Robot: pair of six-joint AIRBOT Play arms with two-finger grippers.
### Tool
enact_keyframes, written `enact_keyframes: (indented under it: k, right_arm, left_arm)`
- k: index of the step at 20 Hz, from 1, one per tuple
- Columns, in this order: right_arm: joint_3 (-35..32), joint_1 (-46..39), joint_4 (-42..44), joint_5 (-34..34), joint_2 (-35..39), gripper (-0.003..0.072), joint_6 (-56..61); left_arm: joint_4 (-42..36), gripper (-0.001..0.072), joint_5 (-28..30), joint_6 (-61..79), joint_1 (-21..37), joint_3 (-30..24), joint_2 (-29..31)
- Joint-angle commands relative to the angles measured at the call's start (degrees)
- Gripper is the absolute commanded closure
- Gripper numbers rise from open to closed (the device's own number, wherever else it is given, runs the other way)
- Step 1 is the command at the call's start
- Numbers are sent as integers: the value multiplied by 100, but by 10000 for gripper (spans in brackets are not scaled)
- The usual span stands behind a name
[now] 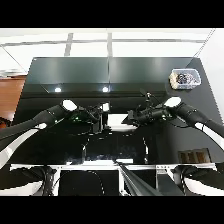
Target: Fold the box and place the chain.
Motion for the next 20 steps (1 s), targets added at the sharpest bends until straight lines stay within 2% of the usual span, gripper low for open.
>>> enact_keyframes:
  k: [1,5,10,13,20]
  right_arm:
    - [0,50,-138,-195,-46,673,-37]
    - [13,-50,-181,-70,-42,673,-238]
    - [201,-481,409,1132,87,673,-595]
    - [201,-929,372,1447,184,673,-634]
    - [-9,-1019,-688,918,177,673,-245]
  left_arm:
    - [-2,353,0,7,-2,0,-4]
    - [-2,353,0,7,-2,0,-4]
    - [-2,353,0,7,-2,0,-4]
    - [-2,353,0,7,-2,0,-4]
    - [0,353,0,7,-2,0,-4]
